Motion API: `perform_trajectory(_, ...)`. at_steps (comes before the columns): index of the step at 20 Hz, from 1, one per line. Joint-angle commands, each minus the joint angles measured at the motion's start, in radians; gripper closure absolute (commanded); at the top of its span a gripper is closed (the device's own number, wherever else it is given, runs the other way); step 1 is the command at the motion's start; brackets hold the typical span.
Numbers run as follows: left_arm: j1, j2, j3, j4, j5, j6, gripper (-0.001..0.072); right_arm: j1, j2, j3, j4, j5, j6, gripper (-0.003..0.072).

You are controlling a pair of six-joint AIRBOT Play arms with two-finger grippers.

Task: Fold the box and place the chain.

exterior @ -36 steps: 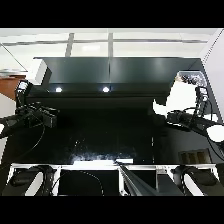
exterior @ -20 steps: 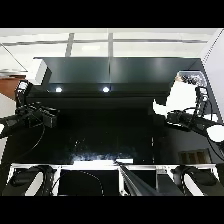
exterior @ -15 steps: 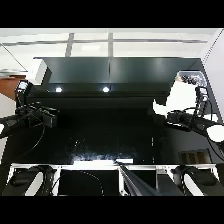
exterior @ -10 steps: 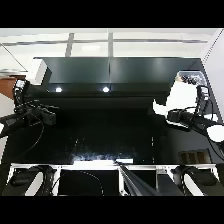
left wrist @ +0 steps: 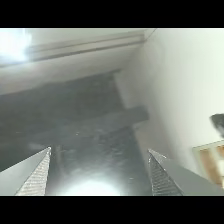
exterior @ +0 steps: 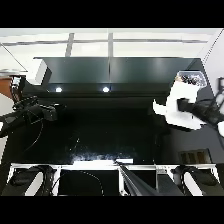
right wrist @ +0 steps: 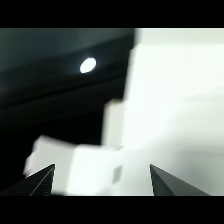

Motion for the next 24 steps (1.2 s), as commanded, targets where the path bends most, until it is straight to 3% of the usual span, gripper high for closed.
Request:
perform_trajectory(1,0.0,-0.001,0.0,-0.066,-0.014,0.0,0.0007,-0.289,-0.064,0.126,-0.14,-0.003,0.05,-0.0024)
perform_trajectory(5,0.0,-0.003,0.0,-0.094,-0.013,0.0,0.0008,-0.665,-0.265,0.256,-0.084,0.067,0.038,-0.0024)
perform_trajectory(8,0.0,-0.003,0.0,-0.094,-0.011,0.0,0.0007,-0.796,-0.399,0.318,-0.018,0.172,-0.056,-0.0023)
perform_trajectory(11,0.0,-0.003,0.0,-0.094,-0.011,0.0,0.0007,-0.818,-0.51,0.352,0.142,0.293,-0.407,-0.0022)
perform_trajectory(13,0.0,-0.003,0.0,-0.094,-0.012,0.0,0.0007,-0.818,-0.602,0.391,0.174,0.385,-0.467,-0.002)
perform_trajectory(15,0.0,-0.003,0.0,-0.094,-0.013,-0.001,0.0007,-0.819,-0.696,0.444,0.21,0.503,-0.515,0.0114)
perform_trajectory(17,0.0,-0.003,0.0,-0.094,-0.012,-0.001,0.0007,-0.819,-0.798,0.51,0.312,0.679,-0.626,0.0113)
perform_trajectory(19,0.0,-0.003,0.0,-0.094,-0.012,-0.001,0.0008,-0.819,-0.888,0.565,0.355,0.775,-0.635,0.0113)
perform_trajectory(24,0.0,-0.003,0.0,-0.094,-0.011,-0.002,0.0007,-0.818,-1.002,0.591,0.407,0.818,-0.645,0.0114)
